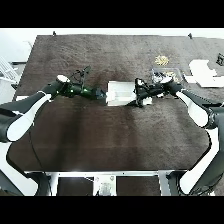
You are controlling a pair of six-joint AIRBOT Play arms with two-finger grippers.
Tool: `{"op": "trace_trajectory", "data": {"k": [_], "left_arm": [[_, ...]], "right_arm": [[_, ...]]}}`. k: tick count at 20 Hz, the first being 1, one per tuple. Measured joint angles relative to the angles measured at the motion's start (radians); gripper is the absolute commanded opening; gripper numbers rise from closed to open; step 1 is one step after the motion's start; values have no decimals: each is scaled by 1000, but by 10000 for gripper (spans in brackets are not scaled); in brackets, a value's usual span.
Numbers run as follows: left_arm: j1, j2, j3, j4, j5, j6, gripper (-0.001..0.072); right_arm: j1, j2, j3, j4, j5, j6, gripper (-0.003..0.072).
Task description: Fold the box and place the chain.
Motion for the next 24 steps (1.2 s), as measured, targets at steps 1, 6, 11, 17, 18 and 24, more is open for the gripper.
{"op": "trace_trajectory", "data": {"k": [1, 6, 11, 17, 18, 24], "left_arm": [[-1, 0, 0, -4, -3, -1, 351], [-2, 0, 0, -23, -15, -88, 352], [-29, 0, 0, -28, 12, -213, 351], [-56, 0, 2, -25, 68, -272, 351], [-58, 0, 4, -23, 75, -278, 351], [-87, 0, 87, 143, 80, -431, 351]], "right_arm": [[0, 0, 0, 0, 0, 0, 584], [0, 0, 0, 0, 0, 0, 584], [0, 0, 0, 0, 0, 0, 584], [0, 0, 0, 0, 0, 1, 584], [0, 0, 0, 0, 0, 1, 584], [0, 0, 0, 0, 0, 0, 584]]}}
